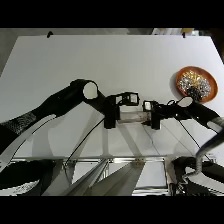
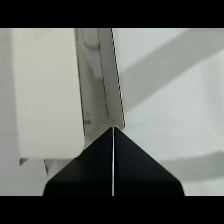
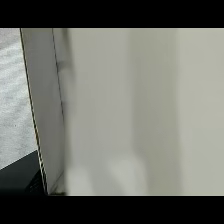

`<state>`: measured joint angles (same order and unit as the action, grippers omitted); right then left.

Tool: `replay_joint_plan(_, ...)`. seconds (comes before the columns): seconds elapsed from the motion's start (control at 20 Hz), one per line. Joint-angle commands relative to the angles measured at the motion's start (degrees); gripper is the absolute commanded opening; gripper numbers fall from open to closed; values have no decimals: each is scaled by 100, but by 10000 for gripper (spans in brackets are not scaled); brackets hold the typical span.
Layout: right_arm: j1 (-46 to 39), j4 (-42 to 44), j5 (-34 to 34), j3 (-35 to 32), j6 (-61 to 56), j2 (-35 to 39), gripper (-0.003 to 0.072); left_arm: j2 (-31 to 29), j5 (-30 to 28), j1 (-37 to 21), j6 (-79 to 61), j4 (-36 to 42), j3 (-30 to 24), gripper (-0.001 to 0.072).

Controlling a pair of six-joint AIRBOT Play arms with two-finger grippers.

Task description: Fold the box and place the chain.

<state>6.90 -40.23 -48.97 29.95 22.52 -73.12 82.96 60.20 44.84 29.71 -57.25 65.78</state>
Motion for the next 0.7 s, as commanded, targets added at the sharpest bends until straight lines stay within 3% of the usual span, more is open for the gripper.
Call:
replay_joint_plan(0.0, 2, -4, 15, -2, 4, 4, 397, -15, -1392, 308, 402, 210, 2, 3)
replay_joint_plan(0.15, 2, -4, 13, -2, 4, 4, 397, 9, -2393, 136, 1276, 197, 2, 3)
replay_joint_plan(0.25, 2, -4, 15, -2, 4, 4, 397, 52, -2634, -37, 1821, 190, 0, 3)
replay_joint_plan(0.45, 2, -4, 15, -2, 4, 4, 397, 201, -2446, -358, 2435, 136, 0, 3)
replay_joint_plan(0.65, 2, -4, 15, -2, 4, 4, 397, 212, -1786, -422, 2476, -501, 0, 3)
